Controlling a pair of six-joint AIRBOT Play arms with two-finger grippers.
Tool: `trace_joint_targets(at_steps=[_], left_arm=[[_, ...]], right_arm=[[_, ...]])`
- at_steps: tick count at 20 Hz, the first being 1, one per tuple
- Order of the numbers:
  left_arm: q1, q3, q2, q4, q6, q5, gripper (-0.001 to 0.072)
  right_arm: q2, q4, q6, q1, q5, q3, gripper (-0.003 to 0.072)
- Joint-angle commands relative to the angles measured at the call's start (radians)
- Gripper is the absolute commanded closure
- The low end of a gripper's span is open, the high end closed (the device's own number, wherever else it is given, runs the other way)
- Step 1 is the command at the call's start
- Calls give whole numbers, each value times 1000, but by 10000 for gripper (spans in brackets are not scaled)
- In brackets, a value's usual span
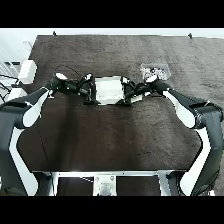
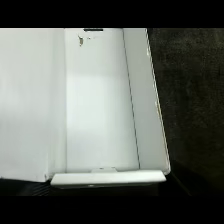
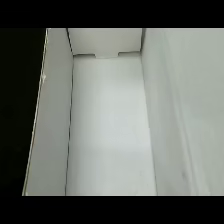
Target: Fold the box and place the chain.
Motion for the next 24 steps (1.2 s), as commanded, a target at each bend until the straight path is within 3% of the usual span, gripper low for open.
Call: trace_joint_targets(at_steps=[1,8,24], left_arm=[[0,0,-6,-3,12,27,-4],[-35,0,-15,-9,116,43,13],[-40,0,-15,21,-4,48,12]], right_arm=[[0,0,-1,0,0,0,52],[0,0,-1,0,0,0,51],[0,0,-1,0,0,0,51]])
